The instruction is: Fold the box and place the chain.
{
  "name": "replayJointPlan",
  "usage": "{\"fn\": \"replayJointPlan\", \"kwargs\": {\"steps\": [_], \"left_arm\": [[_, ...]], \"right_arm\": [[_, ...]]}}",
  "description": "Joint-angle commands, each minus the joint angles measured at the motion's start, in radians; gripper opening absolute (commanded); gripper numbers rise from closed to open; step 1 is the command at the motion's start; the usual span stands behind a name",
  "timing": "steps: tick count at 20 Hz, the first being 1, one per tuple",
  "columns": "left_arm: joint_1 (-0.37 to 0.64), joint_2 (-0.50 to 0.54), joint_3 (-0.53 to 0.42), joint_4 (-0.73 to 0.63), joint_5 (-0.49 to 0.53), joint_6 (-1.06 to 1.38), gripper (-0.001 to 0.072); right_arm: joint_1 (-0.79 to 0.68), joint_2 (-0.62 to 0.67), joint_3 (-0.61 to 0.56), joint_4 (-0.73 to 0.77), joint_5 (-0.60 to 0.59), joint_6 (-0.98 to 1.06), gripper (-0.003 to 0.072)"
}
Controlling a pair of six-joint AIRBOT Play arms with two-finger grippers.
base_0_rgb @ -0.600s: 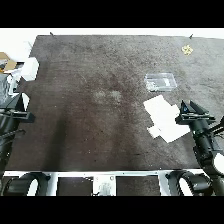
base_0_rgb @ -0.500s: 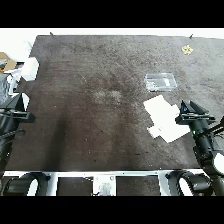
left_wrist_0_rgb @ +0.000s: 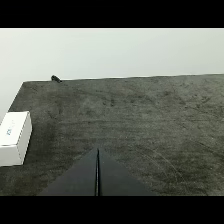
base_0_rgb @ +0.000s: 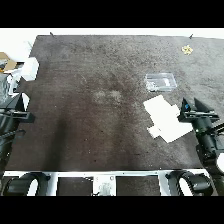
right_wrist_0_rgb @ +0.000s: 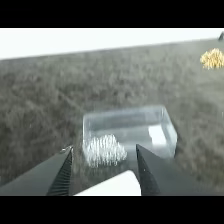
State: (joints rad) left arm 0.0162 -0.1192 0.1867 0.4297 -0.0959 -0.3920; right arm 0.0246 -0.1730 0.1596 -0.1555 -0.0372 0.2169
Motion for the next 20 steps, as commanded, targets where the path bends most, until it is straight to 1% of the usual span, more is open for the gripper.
{"fn": "replayJointPlan", "kwargs": {"steps": [1, 3, 6, 7, 8, 9, 11, 12, 13, 14, 15, 17, 18, 19, 20], "left_arm": [[-0.001, 0.001, -0.001, 0.0, 0.0, 0.0, 0.0014], [-0.001, 0.001, -0.001, 0.0, 0.0, 0.0, 0.0013], [-0.001, 0.001, -0.001, 0.0, 0.0, 0.0, 0.0013], [-0.001, 0.001, -0.001, 0.0, 0.0, 0.0, 0.0013], [-0.001, 0.001, -0.001, 0.0, 0.0, 0.0, 0.0013], [-0.001, 0.001, -0.001, 0.0, 0.0, 0.0, 0.0013], [-0.001, 0.001, -0.001, 0.0, 0.0, 0.0, 0.0013], [-0.001, 0.001, -0.001, 0.0, 0.0, 0.0, 0.0013], [-0.001, 0.001, -0.001, 0.0, 0.0, 0.0, 0.0013], [-0.001, 0.001, -0.001, 0.0, 0.0, 0.0, 0.0013], [-0.001, 0.001, -0.001, 0.0, 0.0, 0.0, 0.0014], [-0.001, 0.001, -0.001, 0.0, 0.0, 0.0, 0.0013], [-0.001, 0.001, -0.001, 0.0, 0.0, 0.0, 0.0013], [-0.001, 0.001, -0.001, 0.0, 0.0, 0.0, 0.0013], [-0.001, 0.001, -0.001, 0.0, 0.0, 0.0, 0.0014]], "right_arm": [[-0.001, -0.032, 0.084, -0.072, 0.003, 0.0, 0.0454], [-0.001, -0.111, 0.156, -0.085, 0.005, 0.0, 0.0376], [-0.01, -0.292, 0.287, -0.087, 0.029, 0.0, 0.0376], [-0.041, -0.366, 0.341, -0.087, 0.09, 0.0, 0.0378], [-0.089, -0.438, 0.393, -0.087, 0.179, 0.01, 0.0421], [-0.157, -0.52, 0.451, -0.088, 0.294, 0.042, 0.0465], [-0.309, -0.662, 0.555, -0.11, 0.516, 0.102, 0.0464], [-0.379, -0.724, 0.61, -0.151, 0.617, 0.143, 0.0464], [-0.45, -0.789, 0.677, -0.218, 0.727, 0.195, 0.0461], [-0.513, -0.85, 0.745, -0.288, 0.835, 0.248, 0.0407], [-0.576, -0.921, 0.826, -0.365, 0.956, 0.299, 0.0384], [-0.664, -1.078, 0.996, -0.513, 1.175, 0.396, 0.0387], [-0.689, -1.152, 1.078, -0.584, 1.266, 0.433, 0.0425], [-0.702, -1.225, 1.165, -0.666, 1.34, 0.468, 0.0464], [-0.705, -1.291, 1.244, -0.76, 1.388, 0.501, 0.0464]]}}
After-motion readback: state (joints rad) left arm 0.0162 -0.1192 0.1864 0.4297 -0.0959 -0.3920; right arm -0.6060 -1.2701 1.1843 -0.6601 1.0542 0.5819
